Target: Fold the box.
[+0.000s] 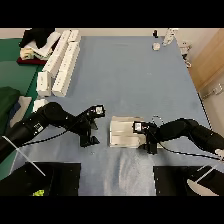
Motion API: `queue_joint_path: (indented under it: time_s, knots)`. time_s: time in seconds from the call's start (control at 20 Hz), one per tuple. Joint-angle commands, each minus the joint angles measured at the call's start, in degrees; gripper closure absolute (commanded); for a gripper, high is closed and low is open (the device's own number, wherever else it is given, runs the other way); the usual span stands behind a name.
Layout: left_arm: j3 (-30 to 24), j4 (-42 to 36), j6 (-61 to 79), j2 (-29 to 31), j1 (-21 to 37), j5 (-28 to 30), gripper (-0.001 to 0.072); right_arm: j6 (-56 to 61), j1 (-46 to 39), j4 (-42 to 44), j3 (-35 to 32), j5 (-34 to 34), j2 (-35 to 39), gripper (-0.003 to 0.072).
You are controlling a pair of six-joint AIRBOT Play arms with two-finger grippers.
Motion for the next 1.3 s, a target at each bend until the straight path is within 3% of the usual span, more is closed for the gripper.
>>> queue_joint_path:
  time_s: [0.0,0.2,0.35,0.5,0.75,1.25]
  knots:
    - [-5.62,-8.04,15.21,-0.9,1.05,8.74,0.0016,0.0,0.04,-0.13,0.02,0.02,0.02,0.0163]
    - [-6.99,-17.0,28.3,-5.2,1.05,8.26,0.0017,0.0,0.04,-0.13,0.02,0.0,0.02,0.0163]
    - [-6.97,-18.47,32.87,-8.26,-0.5,8.61,0.0017,0.0,0.04,-0.13,0.02,0.0,0.02,0.0163]
    - [-6.97,-21.14,33.31,-10.01,-3.8,12.87,0.0016,0.0,0.04,-0.13,0.02,0.0,0.02,0.0163]
    - [-6.36,-22.95,33.33,-11.93,-6.47,16.28,0.0016,0.0,0.04,-0.13,0.02,0.0,0.02,0.0163]
    - [-4.5,-23.52,36.11,-14.86,-6.73,13.77,0.0017,0.0,0.04,-0.13,0.02,0.0,0.02,0.0163]
